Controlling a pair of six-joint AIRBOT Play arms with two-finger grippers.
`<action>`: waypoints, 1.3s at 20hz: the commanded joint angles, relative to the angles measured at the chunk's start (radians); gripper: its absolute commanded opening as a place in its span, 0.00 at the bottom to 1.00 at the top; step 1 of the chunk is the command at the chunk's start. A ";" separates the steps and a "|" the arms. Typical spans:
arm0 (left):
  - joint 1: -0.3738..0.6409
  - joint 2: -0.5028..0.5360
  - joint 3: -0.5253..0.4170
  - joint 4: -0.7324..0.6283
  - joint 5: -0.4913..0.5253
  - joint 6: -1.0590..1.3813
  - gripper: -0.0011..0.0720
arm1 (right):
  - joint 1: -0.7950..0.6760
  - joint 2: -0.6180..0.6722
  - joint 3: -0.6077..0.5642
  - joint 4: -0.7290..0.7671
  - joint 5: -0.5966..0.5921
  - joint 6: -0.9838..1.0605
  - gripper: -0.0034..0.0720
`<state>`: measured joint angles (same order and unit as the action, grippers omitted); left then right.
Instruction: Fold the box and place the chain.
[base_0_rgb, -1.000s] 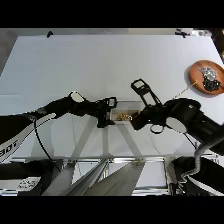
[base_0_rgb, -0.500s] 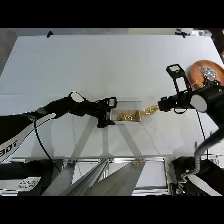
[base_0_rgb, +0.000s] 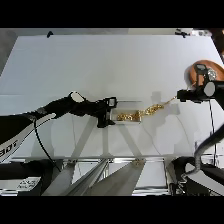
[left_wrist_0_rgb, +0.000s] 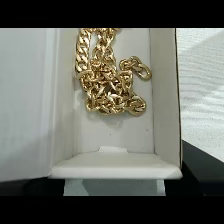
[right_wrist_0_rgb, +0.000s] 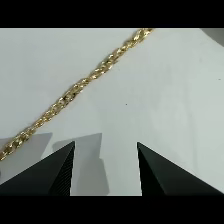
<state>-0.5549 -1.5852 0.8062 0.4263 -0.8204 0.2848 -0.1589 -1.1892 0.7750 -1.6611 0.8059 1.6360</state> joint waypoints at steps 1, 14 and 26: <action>0.000 0.000 0.000 0.000 0.000 0.000 0.39 | -0.072 -0.039 0.000 0.047 -0.043 -0.052 0.54; 0.000 0.000 0.000 0.000 0.000 0.000 0.39 | -0.003 -0.153 0.000 0.170 -0.174 -0.088 0.44; 0.000 0.000 0.000 0.000 0.000 0.000 0.39 | -0.003 -0.168 0.000 0.180 -0.135 -0.101 0.05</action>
<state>-0.5549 -1.5852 0.8062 0.4267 -0.8204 0.2848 -0.1631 -1.3697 0.7750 -1.4837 0.6380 1.5436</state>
